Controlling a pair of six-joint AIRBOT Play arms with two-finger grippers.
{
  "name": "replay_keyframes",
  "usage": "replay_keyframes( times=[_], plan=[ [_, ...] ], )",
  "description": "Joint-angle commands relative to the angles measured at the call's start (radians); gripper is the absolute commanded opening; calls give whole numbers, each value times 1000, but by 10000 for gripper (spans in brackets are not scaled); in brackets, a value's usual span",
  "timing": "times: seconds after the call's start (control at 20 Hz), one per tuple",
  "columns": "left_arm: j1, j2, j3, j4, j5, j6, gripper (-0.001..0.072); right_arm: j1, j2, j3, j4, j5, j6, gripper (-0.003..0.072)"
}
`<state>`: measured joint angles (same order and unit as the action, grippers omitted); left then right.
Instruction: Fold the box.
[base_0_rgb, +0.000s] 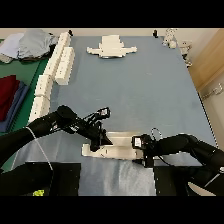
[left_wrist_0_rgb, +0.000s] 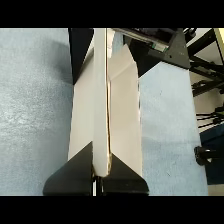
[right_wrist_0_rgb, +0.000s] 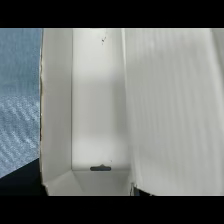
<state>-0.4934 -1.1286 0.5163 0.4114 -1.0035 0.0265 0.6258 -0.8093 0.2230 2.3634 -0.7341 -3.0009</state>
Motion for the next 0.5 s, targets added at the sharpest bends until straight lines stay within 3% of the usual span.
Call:
replay_keyframes(
  times=[0.0, 0.25, 0.35, 0.45],
  plan=[
    [0, 0, 1, 0, 1, 0, 14, 2, -11, -7, -3, 41, 1, 696],
    [0, 0, 1, 0, 1, 0, 14, -10, 19, -6, -5, 41, 9, 655],
    [0, 0, 1, 0, 1, 0, 14, -11, 33, -6, -11, 37, 21, 581],
    [0, 0, 1, 0, 1, 0, 14, -18, 43, -6, -13, 26, 20, 582]
  ],
)
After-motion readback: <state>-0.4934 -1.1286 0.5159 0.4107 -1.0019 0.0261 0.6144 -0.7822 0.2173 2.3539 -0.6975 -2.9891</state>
